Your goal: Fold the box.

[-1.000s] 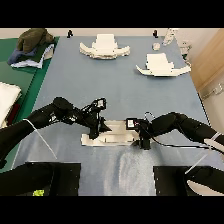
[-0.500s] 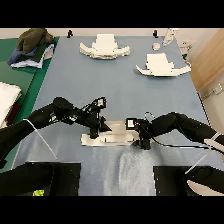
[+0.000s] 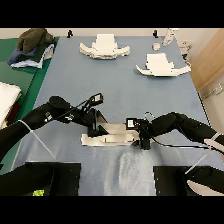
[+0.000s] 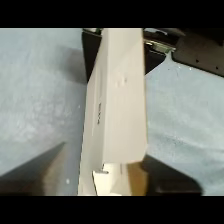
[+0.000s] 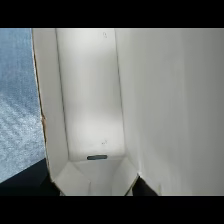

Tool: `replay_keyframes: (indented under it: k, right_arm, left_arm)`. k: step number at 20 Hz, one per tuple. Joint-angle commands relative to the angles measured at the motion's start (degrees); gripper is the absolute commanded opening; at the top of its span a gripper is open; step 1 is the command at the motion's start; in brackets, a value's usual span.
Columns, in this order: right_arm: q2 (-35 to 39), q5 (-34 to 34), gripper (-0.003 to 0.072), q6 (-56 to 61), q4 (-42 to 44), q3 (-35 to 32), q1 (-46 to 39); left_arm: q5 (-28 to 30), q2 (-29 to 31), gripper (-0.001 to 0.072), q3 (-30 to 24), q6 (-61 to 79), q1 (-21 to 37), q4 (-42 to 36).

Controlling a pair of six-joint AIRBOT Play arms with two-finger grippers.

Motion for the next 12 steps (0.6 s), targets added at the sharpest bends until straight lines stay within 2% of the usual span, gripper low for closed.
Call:
replay_keyframes:
  k: [1, 3, 4, 5, 6, 7, 9, 10, 12]
  right_arm:
    - [-0.04, 0.02, 0.0513, 0.00, 0.00, -0.02, 0.00]
    - [-0.04, 0.04, 0.0513, 0.00, 0.00, -0.02, 0.00]
    - [-0.02, 0.02, 0.0513, 0.00, 0.00, -0.02, 0.00]
    - [-0.02, 0.02, 0.0512, 0.00, 0.00, -0.02, 0.00]
    - [-0.02, 0.04, 0.0512, 0.00, 0.00, -0.02, 0.00]
    - [-0.02, 0.02, 0.0513, 0.00, 0.00, -0.02, 0.00]
    - [-0.02, 0.02, 0.0513, 0.00, 0.00, -0.02, 0.00]
    - [-0.02, 0.02, 0.0512, 0.00, 0.02, -0.02, 0.00]
    - [-0.04, 0.04, 0.0512, 0.00, 0.00, -0.02, 0.00]
  left_arm:
    - [-2.45, 5.92, 0.0659, 0.04, -20.59, 4.13, 10.45]
    - [-6.99, 11.15, 0.0657, 0.02, -26.49, 6.71, 16.09]
    - [-9.62, 13.70, 0.0625, 0.02, -30.29, 7.74, 17.90]
    - [-12.50, 15.78, 0.0405, 0.02, -33.92, 8.28, 18.49]
    - [-16.22, 17.57, 0.0081, 0.02, -36.44, 8.37, 18.47]
    - [-19.98, 18.75, 0.0014, 0.00, -37.27, 7.91, 17.88]
    - [-22.91, 19.28, 0.0014, -0.17, -47.08, 4.85, 14.95]
    - [-21.53, 19.26, 0.0014, -0.52, -51.54, 2.29, 13.29]
    - [-13.79, 18.82, 0.0014, -0.94, -57.81, -4.22, 10.69]
